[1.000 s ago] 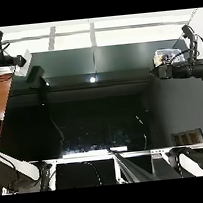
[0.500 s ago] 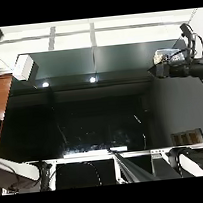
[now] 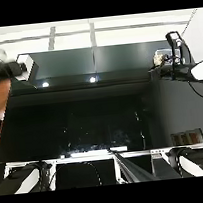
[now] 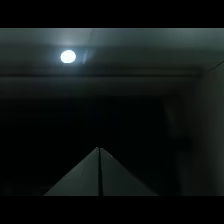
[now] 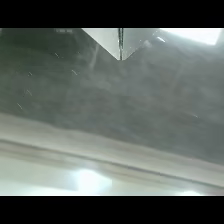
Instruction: Fold the box and place the chain.
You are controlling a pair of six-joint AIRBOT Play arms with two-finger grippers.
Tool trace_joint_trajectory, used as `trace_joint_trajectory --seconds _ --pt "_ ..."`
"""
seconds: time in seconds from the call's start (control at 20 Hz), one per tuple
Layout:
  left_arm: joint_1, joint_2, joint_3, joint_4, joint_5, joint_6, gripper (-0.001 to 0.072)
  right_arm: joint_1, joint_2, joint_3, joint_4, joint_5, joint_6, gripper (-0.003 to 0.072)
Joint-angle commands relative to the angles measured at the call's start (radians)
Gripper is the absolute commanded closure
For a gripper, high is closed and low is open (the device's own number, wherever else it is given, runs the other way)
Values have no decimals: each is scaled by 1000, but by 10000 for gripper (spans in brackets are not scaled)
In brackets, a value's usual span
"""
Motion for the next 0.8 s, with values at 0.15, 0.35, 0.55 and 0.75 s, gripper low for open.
trace_joint_trajectory --seconds 0.15,0.35,0.55,0.75 --pt "-47 208 -288 64 47 -3 683 -7 -3 -30 -69 42 45 670" --pt "-46 208 -288 64 47 -3 683 -7 -3 -30 -69 42 45 670" --pt "-46 208 -288 64 47 -3 683 -7 -3 -30 -68 42 45 670" --pt "-46 208 -288 64 47 -3 684 -7 -3 -30 -69 42 45 670"
